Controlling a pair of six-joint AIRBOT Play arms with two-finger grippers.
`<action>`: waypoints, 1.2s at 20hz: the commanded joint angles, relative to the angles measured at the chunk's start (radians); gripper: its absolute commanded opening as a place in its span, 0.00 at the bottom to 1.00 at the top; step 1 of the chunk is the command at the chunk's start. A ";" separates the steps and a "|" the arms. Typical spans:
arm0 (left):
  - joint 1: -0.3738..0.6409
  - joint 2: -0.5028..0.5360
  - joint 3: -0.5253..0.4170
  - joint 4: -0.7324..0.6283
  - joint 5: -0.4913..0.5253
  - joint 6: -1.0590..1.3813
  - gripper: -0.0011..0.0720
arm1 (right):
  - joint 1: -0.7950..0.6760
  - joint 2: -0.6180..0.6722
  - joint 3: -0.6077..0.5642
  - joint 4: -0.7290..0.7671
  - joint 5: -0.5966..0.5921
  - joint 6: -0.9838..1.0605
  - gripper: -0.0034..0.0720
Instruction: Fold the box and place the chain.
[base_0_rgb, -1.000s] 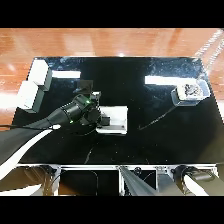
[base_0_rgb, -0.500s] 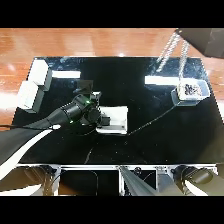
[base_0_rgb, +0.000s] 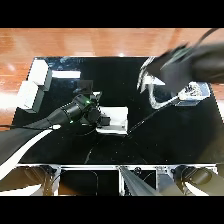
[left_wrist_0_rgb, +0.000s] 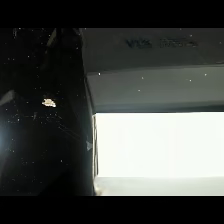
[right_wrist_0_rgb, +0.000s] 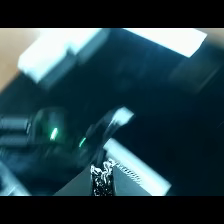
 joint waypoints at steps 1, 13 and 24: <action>0.000 0.000 0.000 0.003 0.002 0.008 0.04 | 0.050 -0.024 -0.177 0.115 -0.071 -0.027 0.09; -0.001 0.000 0.000 0.003 0.001 0.008 0.04 | 0.140 -0.242 -0.214 0.000 -0.141 -0.025 0.09; -0.001 0.000 0.000 0.003 -0.003 0.008 0.04 | 0.128 -0.284 -0.404 0.035 -0.247 -0.014 0.09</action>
